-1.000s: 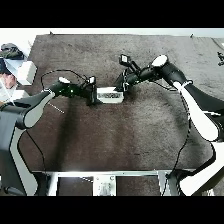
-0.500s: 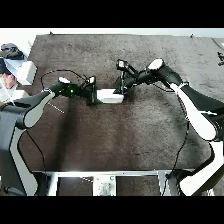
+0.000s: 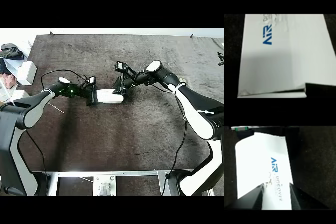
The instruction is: Fold the box and place the chain.
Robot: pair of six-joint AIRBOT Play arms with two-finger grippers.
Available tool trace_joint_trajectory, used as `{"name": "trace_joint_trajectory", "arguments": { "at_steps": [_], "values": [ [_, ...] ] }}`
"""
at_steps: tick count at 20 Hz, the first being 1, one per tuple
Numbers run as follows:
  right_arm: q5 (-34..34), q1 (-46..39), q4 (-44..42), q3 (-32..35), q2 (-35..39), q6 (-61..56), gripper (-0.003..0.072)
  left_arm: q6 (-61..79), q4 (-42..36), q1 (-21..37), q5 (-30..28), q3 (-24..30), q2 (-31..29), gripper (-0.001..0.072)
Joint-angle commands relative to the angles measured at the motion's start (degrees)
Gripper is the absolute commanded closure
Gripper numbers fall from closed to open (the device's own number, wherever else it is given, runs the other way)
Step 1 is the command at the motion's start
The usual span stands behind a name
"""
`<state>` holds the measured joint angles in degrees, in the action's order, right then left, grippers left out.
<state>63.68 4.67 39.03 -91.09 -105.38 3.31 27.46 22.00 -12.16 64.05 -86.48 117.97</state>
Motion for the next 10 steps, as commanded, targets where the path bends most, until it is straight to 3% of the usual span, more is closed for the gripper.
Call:
{"name": "trace_joint_trajectory", "arguments": {
  "at_steps": [1, 4, 10],
  "values": [
    [3.63, 0.09, -1.18, -0.04, 1.90, 0.09, 0.0277, 0.02, 0.02, 0.02, 0.00, 0.00, -0.04, 0.0474],
    [3.98, 0.11, -1.11, 0.04, 2.71, -0.09, 0.0278, 0.00, 0.02, 0.02, 0.02, 0.00, -0.04, 0.0474],
    [-3.02, 0.15, -2.05, 4.24, 2.69, 3.21, 0.0278, 0.00, 0.02, 0.02, 0.02, 0.00, -0.04, 0.0474]
  ]
}}
